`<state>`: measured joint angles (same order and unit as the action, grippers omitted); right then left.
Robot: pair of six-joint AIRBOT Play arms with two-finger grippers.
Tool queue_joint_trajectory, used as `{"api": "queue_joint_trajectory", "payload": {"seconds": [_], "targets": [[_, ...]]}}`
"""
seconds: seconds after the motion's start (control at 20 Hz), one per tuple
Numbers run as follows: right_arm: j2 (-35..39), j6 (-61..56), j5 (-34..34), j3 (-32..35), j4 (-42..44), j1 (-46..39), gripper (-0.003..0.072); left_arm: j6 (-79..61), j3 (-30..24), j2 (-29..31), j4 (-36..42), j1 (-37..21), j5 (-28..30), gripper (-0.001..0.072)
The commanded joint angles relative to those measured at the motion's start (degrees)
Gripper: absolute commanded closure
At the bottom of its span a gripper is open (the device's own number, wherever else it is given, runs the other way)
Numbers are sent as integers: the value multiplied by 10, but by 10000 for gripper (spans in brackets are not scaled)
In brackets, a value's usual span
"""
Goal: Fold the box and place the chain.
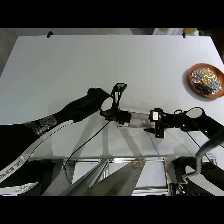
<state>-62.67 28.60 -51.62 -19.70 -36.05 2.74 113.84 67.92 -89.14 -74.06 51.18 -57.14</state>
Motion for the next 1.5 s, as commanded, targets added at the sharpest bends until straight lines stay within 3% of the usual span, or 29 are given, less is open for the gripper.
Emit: {"api": "queue_joint_trajectory", "payload": {"seconds": [0.0,0.1,0.35,0.6,1.05,1.1,1.2,1.35,1.4,1.45], "targets": [[0,0,0,0,0,0,343,61,6,-4,-47,4,-28,351],[0,0,0,0,0,0,343,67,12,-10,-44,5,-43,372],[0,0,0,0,0,0,343,71,104,-61,-69,9,-148,370],[0,0,0,0,0,0,343,144,113,-90,-80,13,-131,436],[0,0,0,0,0,0,343,152,112,-111,-92,27,-129,440],[0,0,0,0,0,0,343,153,112,-111,-91,28,-129,456],[0,0,0,0,0,0,343,154,112,-111,-90,29,-129,702],[0,0,0,0,0,0,343,165,112,-111,-89,33,-130,702],[1,0,0,0,0,0,343,165,112,-111,-89,33,-130,637],[0,0,0,0,0,0,343,165,112,-110,-89,33,-130,504]]}}
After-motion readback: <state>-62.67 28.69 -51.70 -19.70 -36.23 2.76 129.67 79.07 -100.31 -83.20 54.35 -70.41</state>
